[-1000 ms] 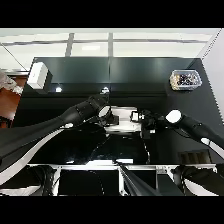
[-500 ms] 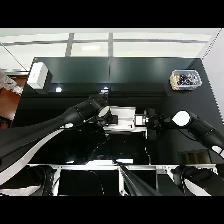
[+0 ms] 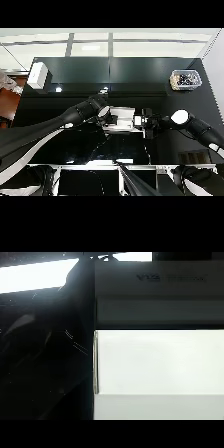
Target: Fold the box and place the chain.
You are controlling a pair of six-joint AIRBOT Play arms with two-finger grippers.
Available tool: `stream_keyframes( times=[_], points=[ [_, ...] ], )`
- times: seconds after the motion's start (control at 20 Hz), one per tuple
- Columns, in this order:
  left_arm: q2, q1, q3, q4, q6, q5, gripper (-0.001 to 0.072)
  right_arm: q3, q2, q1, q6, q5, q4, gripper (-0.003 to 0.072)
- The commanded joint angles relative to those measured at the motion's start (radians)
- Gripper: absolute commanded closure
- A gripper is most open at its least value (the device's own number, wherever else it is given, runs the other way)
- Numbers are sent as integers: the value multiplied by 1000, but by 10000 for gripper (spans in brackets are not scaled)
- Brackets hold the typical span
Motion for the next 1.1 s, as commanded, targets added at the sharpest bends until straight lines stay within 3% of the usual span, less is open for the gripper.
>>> stream_keyframes(
  times=[0.0,0.1,0.15,0.2,0.55,0.6,0.65,0.7,0.75,0.8,0.85,0.9,0.95,1.0,1.05],
  points=[
    [0,-1,0,-6,0,2,682,0,-5,2,27,14,32,579],
    [0,-1,0,-10,0,2,682,0,-24,4,32,0,145,575],
    [0,0,0,-10,0,2,682,0,-43,13,32,-14,203,518],
    [0,0,0,-10,0,1,681,0,-63,29,32,-32,243,520],
    [0,1,0,-9,0,-1,681,0,-95,52,116,-75,269,521],
    [0,1,0,-7,-1,-1,681,0,-95,52,138,-80,272,462],
    [0,1,0,-7,-1,-1,682,0,-95,52,150,-86,272,270],
    [0,1,0,-7,-1,-1,681,0,-95,52,151,-81,269,272],
    [0,1,0,-8,-1,-1,681,0,-95,52,158,-74,262,494],
    [0,1,0,-8,-1,-1,681,0,-95,52,174,-73,261,578],
    [0,1,0,-8,-1,-2,681,0,-95,53,200,-77,262,362],
    [0,1,0,-8,-1,-2,682,0,-94,53,228,-80,261,247],
    [0,1,0,-8,-1,-1,681,0,-94,52,252,-68,246,503],
    [0,1,0,-9,-1,-1,681,0,-92,53,284,-47,222,671],
    [0,1,0,-9,0,-3,681,0,-82,51,365,-43,194,670]
  ],
)
